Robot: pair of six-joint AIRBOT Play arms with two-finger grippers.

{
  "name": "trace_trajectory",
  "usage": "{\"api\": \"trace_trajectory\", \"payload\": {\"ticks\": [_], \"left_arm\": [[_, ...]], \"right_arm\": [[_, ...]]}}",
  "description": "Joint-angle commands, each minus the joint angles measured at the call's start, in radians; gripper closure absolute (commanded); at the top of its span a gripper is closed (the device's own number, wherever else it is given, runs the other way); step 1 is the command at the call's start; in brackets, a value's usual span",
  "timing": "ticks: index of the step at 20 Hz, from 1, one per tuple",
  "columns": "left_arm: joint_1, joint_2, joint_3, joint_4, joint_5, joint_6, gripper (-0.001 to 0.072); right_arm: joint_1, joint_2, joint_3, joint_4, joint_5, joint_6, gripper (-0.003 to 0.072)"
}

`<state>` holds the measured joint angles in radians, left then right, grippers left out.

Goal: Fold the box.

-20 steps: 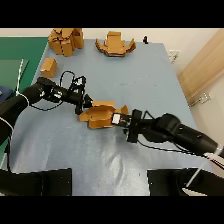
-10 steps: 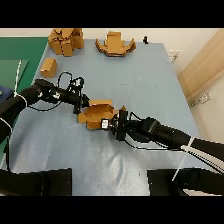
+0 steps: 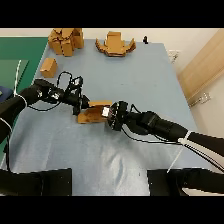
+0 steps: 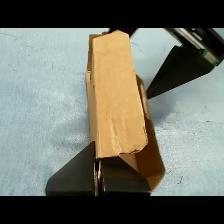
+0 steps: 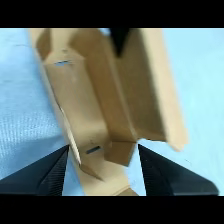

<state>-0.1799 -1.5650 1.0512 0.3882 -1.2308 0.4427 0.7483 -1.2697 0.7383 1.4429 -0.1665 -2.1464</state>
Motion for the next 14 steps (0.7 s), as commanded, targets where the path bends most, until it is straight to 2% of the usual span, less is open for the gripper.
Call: {"api": "trace_trajectory", "payload": {"ticks": [1, 3, 6, 9, 11, 14], "left_arm": [[0.001, 0.001, 0.000, 0.002, -0.011, -0.024, 0.0688], [0.000, 0.001, 0.000, 0.002, -0.015, -0.024, 0.0688], [0.000, 0.001, 0.000, 0.002, -0.029, -0.024, 0.0688], [0.000, 0.001, 0.000, 0.002, -0.029, -0.024, 0.0688], [0.000, 0.001, 0.000, 0.002, -0.029, -0.024, 0.0688], [0.000, 0.001, 0.000, 0.003, -0.025, -0.024, 0.0688]], "right_arm": [[-0.024, -0.003, 0.012, 0.010, 0.000, 0.009, 0.0012], [-0.025, -0.014, 0.015, 0.021, -0.009, 0.010, 0.0012], [-0.025, -0.068, 0.075, 0.093, -0.161, -0.024, 0.0028], [-0.033, -0.140, 0.159, 0.208, -0.229, -0.233, 0.0036], [-0.056, -0.180, 0.221, 0.317, -0.308, -0.372, 0.0106], [-0.112, -0.218, 0.293, 0.514, -0.431, -0.599, 0.0106]]}}
